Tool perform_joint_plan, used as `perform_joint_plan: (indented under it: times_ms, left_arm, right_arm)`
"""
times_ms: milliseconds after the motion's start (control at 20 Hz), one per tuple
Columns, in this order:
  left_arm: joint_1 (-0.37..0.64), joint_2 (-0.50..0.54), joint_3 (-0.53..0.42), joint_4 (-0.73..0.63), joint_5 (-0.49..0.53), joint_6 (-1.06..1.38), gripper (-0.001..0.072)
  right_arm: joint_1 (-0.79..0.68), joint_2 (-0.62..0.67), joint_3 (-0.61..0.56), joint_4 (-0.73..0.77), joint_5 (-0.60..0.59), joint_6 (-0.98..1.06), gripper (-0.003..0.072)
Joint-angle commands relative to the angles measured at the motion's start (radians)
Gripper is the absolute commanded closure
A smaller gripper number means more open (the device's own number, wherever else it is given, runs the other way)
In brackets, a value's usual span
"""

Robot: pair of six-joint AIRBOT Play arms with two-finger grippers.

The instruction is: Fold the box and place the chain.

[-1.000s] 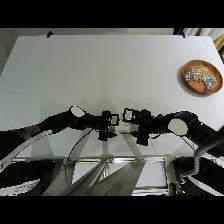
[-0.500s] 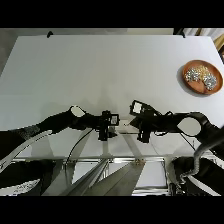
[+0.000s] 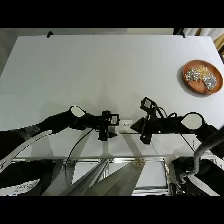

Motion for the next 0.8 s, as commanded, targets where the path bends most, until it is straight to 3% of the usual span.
perform_joint_plan:
  times_ms: [0, 750]
  left_arm:
    - [0.001, 0.0, 0.0, 0.0, 0.0, 0.0, 0.0455]
    - [0.001, 0.0, 0.0, 0.0, 0.0, 0.0, 0.0455]
  right_arm:
    - [-0.011, -0.058, -0.013, 0.068, 0.041, -0.064, 0.0674]
    - [-0.011, -0.13, -0.021, 0.006, 0.062, -0.066, 0.0674]
